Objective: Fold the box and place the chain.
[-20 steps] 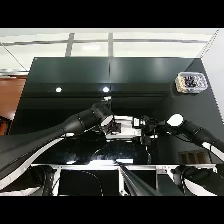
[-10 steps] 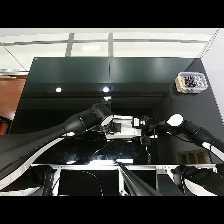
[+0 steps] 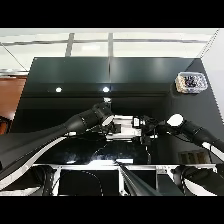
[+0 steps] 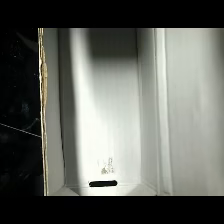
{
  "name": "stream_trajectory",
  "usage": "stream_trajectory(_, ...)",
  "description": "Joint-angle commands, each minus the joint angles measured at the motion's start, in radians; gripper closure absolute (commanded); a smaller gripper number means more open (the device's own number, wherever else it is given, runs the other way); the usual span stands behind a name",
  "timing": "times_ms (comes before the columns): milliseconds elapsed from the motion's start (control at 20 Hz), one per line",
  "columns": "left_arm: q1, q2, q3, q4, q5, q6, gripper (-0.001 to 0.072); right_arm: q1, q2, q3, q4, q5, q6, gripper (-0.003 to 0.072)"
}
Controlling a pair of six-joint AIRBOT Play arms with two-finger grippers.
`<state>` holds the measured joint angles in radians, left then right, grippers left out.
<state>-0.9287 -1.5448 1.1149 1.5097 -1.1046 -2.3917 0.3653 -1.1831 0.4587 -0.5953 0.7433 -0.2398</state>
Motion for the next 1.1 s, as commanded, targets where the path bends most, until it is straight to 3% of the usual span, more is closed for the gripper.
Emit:
stream_trajectory(0,0.001,-0.001,0.001,0.006,-0.002,0.007,0.0537,0.000,0.000,0.000,0.000,0.000,0.000,0.0259)
stream_trajectory(200,0.001,-0.001,0.001,0.012,-0.004,0.006,0.0560,0.000,0.000,0.000,0.000,0.000,0.000,0.0259)
stream_trajectory(250,0.001,-0.001,0.001,0.012,-0.004,0.006,0.0670,0.000,0.000,0.000,0.000,0.000,0.000,0.0259)
stream_trajectory(650,0.001,-0.001,0.001,0.035,-0.007,0.008,0.0680,0.000,0.001,0.000,-0.010,0.003,0.040,0.0257)
stream_trajectory(750,0.001,-0.001,0.001,0.038,-0.008,0.008,0.0679,0.000,0.011,0.001,-0.030,0.004,0.113,0.0025)
stream_trajectory(950,0.001,-0.001,0.001,0.046,-0.008,0.008,0.0678,-0.016,0.102,0.013,-0.222,0.075,0.270,0.0027)
stream_trajectory(1050,0.001,-0.001,0.001,0.046,-0.005,0.008,0.0678,-0.031,0.150,0.013,-0.240,0.091,0.275,0.0027)
